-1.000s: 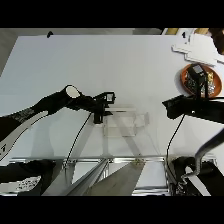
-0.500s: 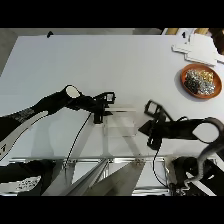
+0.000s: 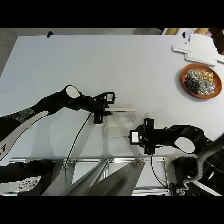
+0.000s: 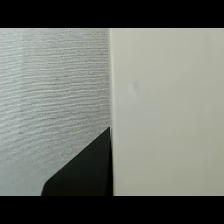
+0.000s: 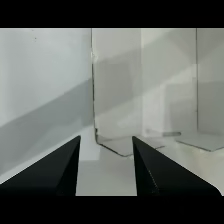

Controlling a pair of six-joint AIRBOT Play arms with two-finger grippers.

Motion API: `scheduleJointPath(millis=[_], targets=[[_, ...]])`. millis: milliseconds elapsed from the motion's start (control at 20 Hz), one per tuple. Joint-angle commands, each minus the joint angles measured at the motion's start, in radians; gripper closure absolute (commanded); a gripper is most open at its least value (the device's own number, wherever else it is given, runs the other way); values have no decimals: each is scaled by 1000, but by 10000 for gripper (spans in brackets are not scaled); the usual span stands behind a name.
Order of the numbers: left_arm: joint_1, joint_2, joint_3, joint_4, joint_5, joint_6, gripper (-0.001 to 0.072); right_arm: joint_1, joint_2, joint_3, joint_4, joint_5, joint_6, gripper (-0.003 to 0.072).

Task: Fold the box and place the chain.

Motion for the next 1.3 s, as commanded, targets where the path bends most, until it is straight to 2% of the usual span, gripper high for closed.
scheduleJointPath(millis=[0, 100, 150, 200, 250, 500, 800, 1050, 1250], targets=[[-1, 0, 0, 0, 0, 0, 698, 70, -37, -49, -49, -187, -34, 333], [-1, 0, 0, 0, 0, 0, 698, 96, -82, -56, -71, -251, -31, 325], [-1, 0, 0, 0, 0, 0, 698, 96, -108, -56, -70, -286, -30, 250], [-1, 0, 0, 0, 0, 0, 698, 96, -136, -56, -71, -325, -26, 106], [-1, 0, 0, 0, 0, 0, 698, 96, -159, -56, -71, -358, -23, 31], [-1, 0, 0, 0, 0, 0, 698, 65, -177, -54, -70, -383, -23, 29], [-1, 0, 0, 0, 0, 0, 698, -12, -166, 46, -52, -246, -19, 29], [-1, 0, 0, 0, 0, 0, 698, -98, -166, 68, 100, -229, -24, 29], [-1, 0, 0, 0, 0, 0, 698, -120, -166, 68, 125, -213, -24, 29]])
